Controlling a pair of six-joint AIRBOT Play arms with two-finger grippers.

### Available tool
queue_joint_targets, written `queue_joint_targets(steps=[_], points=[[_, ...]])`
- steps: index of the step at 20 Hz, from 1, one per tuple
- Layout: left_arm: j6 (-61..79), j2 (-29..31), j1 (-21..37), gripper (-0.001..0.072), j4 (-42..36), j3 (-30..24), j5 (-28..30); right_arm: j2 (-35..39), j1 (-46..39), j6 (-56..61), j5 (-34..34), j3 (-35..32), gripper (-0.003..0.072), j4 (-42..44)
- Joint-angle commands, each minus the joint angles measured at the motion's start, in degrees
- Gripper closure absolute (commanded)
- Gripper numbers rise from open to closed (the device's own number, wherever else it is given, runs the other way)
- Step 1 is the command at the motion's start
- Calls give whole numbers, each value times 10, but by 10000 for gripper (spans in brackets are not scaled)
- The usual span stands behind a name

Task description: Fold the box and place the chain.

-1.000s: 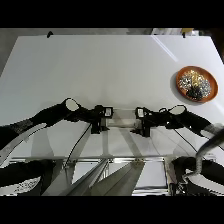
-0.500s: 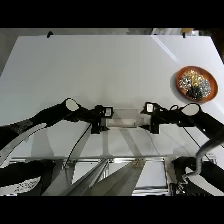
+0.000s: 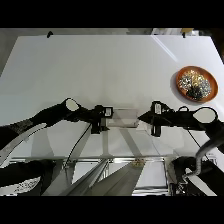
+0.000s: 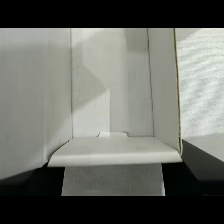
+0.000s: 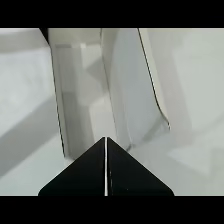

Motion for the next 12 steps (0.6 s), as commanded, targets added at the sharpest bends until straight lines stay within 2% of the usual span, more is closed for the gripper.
queue_joint_targets(steps=[1, 3, 4, 5, 8, 12], points=[[0, 0, 0, 573, 0, 0, 0, -15, 64, 16, -134, 1, 669, 76], [0, 0, 0, 573, 0, 0, 0, -50, 91, 21, -235, 1, 669, 155], [0, 0, 0, 573, 0, 0, 0, -73, 96, 21, -260, 1, 669, 192], [0, 0, 0, 573, 0, 0, 0, -100, 97, 20, -270, 1, 669, 220], [0, 0, 0, 573, 0, 0, 0, -160, 97, 46, -269, 1, 670, 222], [0, 0, 0, 573, 0, 0, 0, -167, 97, 71, -266, 1, 670, 218]])
